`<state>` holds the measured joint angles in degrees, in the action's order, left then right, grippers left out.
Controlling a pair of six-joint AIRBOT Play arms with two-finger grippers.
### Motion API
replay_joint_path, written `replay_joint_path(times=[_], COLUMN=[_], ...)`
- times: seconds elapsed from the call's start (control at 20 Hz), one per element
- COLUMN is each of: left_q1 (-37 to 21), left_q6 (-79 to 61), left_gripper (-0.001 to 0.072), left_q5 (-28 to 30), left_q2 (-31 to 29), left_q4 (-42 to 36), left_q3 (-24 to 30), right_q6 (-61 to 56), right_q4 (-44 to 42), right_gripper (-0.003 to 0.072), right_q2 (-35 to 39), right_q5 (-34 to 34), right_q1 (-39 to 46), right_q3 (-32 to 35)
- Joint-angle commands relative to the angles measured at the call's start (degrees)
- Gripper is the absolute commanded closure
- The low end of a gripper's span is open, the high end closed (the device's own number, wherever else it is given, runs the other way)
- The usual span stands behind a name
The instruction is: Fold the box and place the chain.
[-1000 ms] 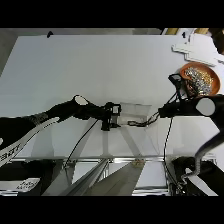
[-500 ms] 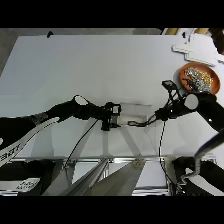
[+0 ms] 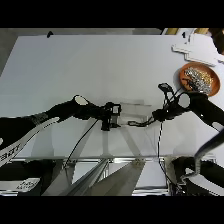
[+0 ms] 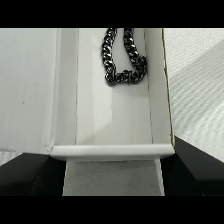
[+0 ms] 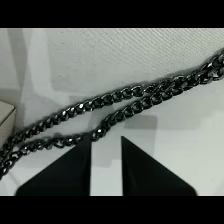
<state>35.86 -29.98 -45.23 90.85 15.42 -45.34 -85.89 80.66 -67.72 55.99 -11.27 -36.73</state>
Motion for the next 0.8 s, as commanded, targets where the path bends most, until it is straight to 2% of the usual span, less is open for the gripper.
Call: replay_joint_path(times=[0.0, 0.25, 0.3, 0.35, 0.75], left_q1=[-0.04, -0.04, -0.04, -0.04, -0.04], left_q6=[0.0, 0.0, 0.0, 0.0, 0.0], left_gripper=[0.056, 0.056, 0.056, 0.056, 0.056], left_q5=[0.0, 0.0, 0.0, 0.0, 0.0], left_q2=[0.02, 0.02, 0.02, 0.02, 0.02], left_q4=[0.0, 0.0, 0.0, 0.0, 0.0], left_q3=[-0.02, -0.02, -0.02, -0.02, -0.02], right_q6=[0.26, 0.44, 0.44, 0.94, 3.41], right_q4=[-0.11, -0.13, -0.17, -0.46, -1.81], right_gripper=[0.0638, 0.0667, 0.0621, 0.0538, 0.0525], right_q2=[-1.2, -1.16, -1.07, -0.87, 0.44], right_q5=[-0.07, -0.33, -0.24, 0.07, -0.98], right_q1=[0.02, 0.02, 0.02, 0.02, 0.02], right_q3=[-0.02, -0.02, -0.02, -0.02, -0.02])
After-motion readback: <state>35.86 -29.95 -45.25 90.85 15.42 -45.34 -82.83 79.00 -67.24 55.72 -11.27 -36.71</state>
